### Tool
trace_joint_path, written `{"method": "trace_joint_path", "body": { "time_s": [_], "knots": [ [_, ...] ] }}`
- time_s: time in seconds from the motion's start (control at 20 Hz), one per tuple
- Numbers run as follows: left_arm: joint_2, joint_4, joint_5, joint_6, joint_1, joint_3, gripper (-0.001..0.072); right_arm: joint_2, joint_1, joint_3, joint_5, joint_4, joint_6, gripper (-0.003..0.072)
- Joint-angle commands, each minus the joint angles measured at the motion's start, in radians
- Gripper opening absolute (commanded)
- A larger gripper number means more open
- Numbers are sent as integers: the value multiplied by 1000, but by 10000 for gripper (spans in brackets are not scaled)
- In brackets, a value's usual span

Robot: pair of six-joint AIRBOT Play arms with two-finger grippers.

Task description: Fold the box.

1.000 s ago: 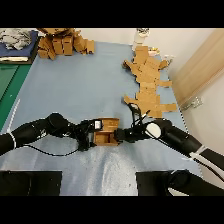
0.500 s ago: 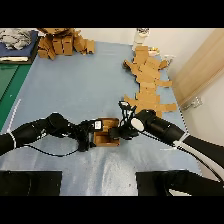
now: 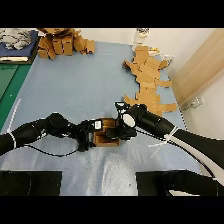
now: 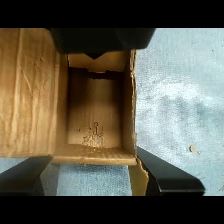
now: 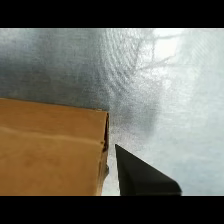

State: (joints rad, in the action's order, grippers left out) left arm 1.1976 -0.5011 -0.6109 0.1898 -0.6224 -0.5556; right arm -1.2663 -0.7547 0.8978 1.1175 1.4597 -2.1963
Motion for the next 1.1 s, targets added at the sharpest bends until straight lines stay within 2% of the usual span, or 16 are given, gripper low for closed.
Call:
{"method": "trace_joint_path", "body": {
  "time_s": [0.0, 0.45, 0.8, 1.05],
  "knots": [
    [0, 0, 0, 0, 0, 0, 518, -6, -19, 9, 27, -9, -29, 384],
    [-1, 0, 1, 0, 0, 0, 518, -48, -33, 9, 27, 19, -93, 382],
    [0, 0, 0, 0, 0, 0, 518, -56, -33, 26, 66, 78, -108, 19],
    [0, 0, -1, 0, 0, 0, 518, -56, -33, 27, 71, 77, -87, 6]
  ]
}}
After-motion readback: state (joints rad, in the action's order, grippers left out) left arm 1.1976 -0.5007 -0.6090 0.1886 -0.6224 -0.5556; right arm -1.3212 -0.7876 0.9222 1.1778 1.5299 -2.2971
